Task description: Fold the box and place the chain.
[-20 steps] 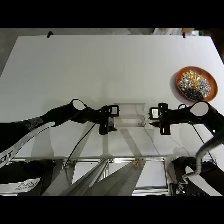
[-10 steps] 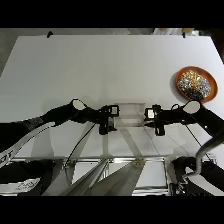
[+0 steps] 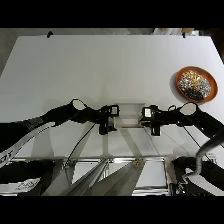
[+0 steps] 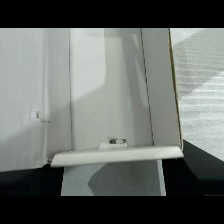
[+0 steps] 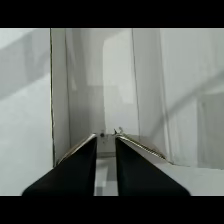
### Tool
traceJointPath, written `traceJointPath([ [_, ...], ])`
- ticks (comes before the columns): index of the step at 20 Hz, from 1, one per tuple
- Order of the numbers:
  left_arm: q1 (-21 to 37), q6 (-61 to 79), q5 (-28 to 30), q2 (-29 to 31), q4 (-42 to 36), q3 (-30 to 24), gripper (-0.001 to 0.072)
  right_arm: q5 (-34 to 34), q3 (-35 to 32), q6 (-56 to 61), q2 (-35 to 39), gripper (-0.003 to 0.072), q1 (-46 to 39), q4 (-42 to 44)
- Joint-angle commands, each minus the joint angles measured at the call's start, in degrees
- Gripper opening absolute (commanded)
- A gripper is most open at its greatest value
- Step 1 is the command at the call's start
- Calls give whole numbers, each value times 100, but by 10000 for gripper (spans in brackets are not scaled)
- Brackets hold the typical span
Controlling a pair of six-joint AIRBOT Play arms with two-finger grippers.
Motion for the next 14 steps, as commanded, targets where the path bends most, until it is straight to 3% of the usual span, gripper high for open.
traceJointPath([
  [1, 4, -4, 2, 4, -4, 2, 253, -94, -186, 0, -4, 353, 9, 157],
  [4, 4, -4, 2, 4, -4, 2, 253, -129, -232, 83, 2, 375, 9, 133],
  [9, 4, -4, 2, 4, -4, 2, 253, -125, -232, 1593, 629, 368, -466, -262],
  [12, 4, -4, 2, 4, -4, 2, 253, 122, -232, 2736, 1421, 200, -911, -376],
  [13, 4, -4, 2, 4, -4, 2, 253, 267, -232, 3202, 1759, 31, -1049, -308],
  [14, 4, -4, 2, 4, -4, 2, 253, 321, -232, 3633, 2050, 19, -1174, -245],
])
